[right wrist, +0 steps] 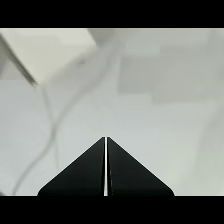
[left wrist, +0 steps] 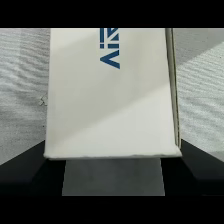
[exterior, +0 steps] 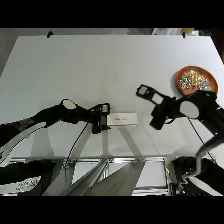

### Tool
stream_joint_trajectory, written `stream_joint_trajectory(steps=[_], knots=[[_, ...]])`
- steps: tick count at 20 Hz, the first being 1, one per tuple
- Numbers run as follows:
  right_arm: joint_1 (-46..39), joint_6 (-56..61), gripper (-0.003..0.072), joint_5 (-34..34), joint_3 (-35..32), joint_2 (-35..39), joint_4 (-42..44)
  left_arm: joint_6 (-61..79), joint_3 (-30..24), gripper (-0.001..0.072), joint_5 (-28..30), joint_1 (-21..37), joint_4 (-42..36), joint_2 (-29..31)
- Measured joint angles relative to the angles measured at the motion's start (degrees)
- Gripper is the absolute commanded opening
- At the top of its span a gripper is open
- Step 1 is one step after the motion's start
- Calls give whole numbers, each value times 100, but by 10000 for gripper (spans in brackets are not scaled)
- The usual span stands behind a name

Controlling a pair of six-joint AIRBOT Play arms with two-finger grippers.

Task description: Fold the box and place the chain.

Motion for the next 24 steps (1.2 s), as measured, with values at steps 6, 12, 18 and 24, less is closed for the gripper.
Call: stream_joint_trajectory(steps=[6,12,18,24], knots=[[-2271,835,15,776,0,33,-42,2,0,253,0,2,0,0],[-3047,1040,16,866,0,35,470,4,0,252,15,4,20,31],[-3161,1060,16,667,0,35,828,-304,0,252,11,382,81,966],[-3174,1023,16,562,0,35,898,-1921,0,252,-4,1768,348,2559]])
